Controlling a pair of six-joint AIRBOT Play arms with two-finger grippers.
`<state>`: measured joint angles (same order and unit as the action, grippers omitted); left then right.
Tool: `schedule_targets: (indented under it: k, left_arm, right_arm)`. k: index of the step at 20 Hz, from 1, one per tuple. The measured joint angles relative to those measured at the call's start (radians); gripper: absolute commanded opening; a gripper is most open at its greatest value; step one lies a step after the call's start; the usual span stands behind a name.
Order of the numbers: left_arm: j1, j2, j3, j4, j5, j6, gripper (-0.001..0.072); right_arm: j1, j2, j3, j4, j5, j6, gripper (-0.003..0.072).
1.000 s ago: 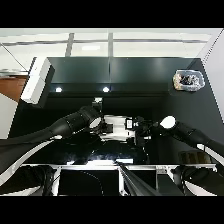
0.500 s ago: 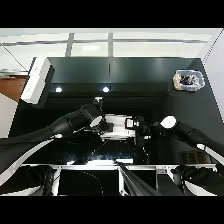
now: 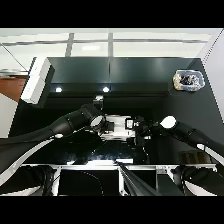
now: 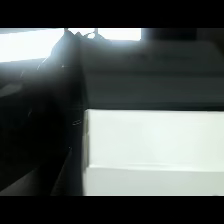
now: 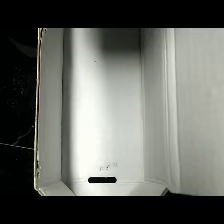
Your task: Fold the box and place the chain.
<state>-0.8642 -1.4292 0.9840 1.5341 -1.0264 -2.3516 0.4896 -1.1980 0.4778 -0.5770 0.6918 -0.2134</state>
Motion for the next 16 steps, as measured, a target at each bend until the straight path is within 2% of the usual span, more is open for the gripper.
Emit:
schedule_targets:
  k: [5,8,9,10,11,16]
  left_arm:
    - [0.0,0.0,0.0,0.006,0.002,0.001,0.0422]
    - [0.0,-0.004,0.0,0.009,0.0,0.001,0.0392]
    - [0.0,-0.007,0.0,0.009,-0.001,0.002,0.028]
    - [0.0,-0.01,0.0,0.008,-0.003,0.001,0.0112]
    - [0.0,-0.012,0.0,0.007,-0.004,0.002,0.0032]
    - [0.0,-0.016,0.0,0.003,-0.005,0.007,0.0031]
  right_arm:
    - [0.0,0.0,0.0,0.0,0.0,0.0,0.0538]
    - [0.0,0.0,0.0,0.0,0.0,0.0,0.0538]
    - [0.0,0.0,0.0,0.0,0.0,0.0,0.0538]
    - [0.0,0.0,0.0,0.0,-0.001,0.0,0.0538]
    - [0.0,0.0,0.0,0.0,-0.001,0.0,0.0538]
    - [0.0,0.0,0.0,0.0,-0.001,0.0,0.054]
